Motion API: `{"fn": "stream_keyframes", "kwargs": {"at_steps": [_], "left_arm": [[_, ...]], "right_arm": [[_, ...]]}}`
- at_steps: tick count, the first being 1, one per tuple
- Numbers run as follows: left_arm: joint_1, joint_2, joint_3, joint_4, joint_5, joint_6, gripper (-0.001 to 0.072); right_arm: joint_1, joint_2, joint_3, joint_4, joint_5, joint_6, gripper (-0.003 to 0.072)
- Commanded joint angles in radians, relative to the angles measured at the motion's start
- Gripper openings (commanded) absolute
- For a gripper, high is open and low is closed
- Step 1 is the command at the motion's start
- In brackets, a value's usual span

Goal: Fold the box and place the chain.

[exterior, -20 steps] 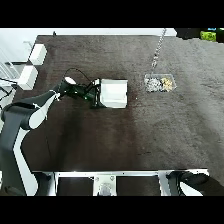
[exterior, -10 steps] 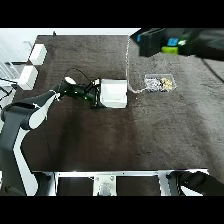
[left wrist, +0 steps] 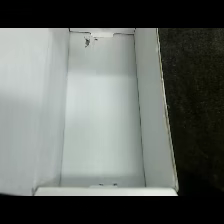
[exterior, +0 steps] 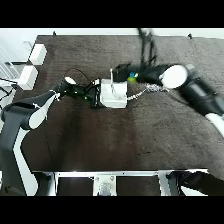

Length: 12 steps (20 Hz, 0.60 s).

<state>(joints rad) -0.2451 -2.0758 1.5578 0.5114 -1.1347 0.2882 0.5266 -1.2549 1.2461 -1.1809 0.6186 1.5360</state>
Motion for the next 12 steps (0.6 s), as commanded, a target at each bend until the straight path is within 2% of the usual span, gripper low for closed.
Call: {"fn": "stream_keyframes", "kwargs": {"at_steps": [1, 2, 4, 6, 9, 12], "left_arm": [[0.000, 0.000, 0.001, 0.000, 0.000, 0.000, 0.0178], [0.000, 0.000, 0.001, 0.000, 0.000, 0.000, 0.0178], [0.000, 0.000, 0.001, 0.000, 0.000, 0.000, 0.0178], [0.000, 0.000, 0.001, 0.000, 0.000, 0.000, 0.0178], [0.000, 0.000, 0.001, 0.000, 0.000, 0.000, 0.0178], [0.000, 0.000, 0.001, 0.000, 0.000, 0.000, 0.0178]], "right_arm": [[-0.002, -0.109, -0.158, 0.021, -0.166, 0.000, 0.0007], [-0.009, -0.145, -0.191, 0.024, -0.215, 0.002, 0.0008], [-0.026, -0.203, -0.200, 0.026, -0.240, 0.005, 0.0024], [-0.044, -0.202, -0.197, 0.032, -0.234, 0.011, 0.0539], [-0.109, -0.095, -0.198, -0.032, -0.187, 0.005, 0.0561], [-0.254, 0.021, -0.235, -0.055, -0.093, 0.014, 0.0561]]}}
